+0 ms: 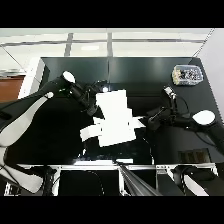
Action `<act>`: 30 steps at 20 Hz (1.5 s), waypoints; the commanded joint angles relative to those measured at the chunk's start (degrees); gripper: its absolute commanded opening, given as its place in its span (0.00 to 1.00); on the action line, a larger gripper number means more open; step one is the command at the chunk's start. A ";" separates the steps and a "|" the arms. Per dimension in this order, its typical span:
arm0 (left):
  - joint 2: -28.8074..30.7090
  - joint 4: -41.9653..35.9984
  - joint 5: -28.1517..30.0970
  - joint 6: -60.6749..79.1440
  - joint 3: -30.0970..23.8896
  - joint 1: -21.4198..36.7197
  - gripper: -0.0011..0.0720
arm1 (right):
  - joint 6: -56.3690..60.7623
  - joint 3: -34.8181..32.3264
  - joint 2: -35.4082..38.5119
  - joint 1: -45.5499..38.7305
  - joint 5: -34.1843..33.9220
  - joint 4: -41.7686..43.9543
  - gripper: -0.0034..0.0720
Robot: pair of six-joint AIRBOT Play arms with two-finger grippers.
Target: Fold the box and place the chain.
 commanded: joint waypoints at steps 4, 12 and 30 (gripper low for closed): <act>21.62 0.59 38.95 20.52 -19.52 -5.77 0.04 | -17.53 7.30 -0.11 1.53 8.70 -16.26 0.97; 19.71 7.19 37.57 34.86 -22.86 -10.01 0.05 | -24.48 6.62 -1.62 9.07 6.67 -18.62 0.97; 18.27 8.66 37.40 29.14 -22.82 -11.85 0.05 | -25.92 0.74 -8.33 19.15 3.26 -14.60 0.97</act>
